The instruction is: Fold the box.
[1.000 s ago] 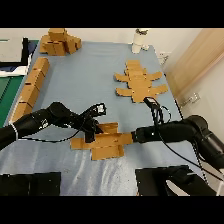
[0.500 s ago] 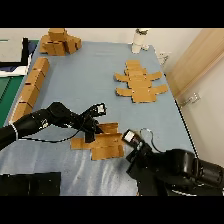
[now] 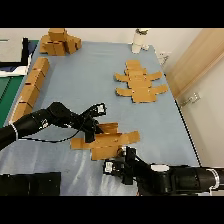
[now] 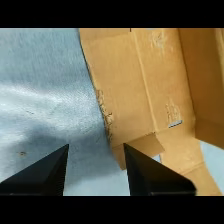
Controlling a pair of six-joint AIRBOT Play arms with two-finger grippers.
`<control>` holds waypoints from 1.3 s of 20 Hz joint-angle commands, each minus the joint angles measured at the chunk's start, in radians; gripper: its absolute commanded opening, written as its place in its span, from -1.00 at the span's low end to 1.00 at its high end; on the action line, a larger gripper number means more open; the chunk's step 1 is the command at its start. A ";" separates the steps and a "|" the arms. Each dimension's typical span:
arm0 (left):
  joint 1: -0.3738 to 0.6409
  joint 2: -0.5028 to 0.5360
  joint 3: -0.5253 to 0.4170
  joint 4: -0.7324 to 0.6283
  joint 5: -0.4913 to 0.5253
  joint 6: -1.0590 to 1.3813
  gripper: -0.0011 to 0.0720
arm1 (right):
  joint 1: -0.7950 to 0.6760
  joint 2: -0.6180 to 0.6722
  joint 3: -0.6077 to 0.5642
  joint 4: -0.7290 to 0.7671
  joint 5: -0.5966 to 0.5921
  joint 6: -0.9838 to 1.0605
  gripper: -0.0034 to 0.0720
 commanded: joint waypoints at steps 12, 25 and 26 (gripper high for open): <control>-0.001 -0.001 0.000 0.000 0.000 0.000 -0.94 | -0.004 -0.119 0.013 -0.316 0.055 0.117 0.16; -0.001 -0.001 0.000 0.000 0.000 0.000 -0.94 | -0.019 -0.119 0.012 -0.224 0.065 0.115 0.19; -0.001 -0.001 0.000 0.000 0.000 0.000 -0.94 | -0.019 -0.119 0.012 -0.224 0.065 0.115 0.19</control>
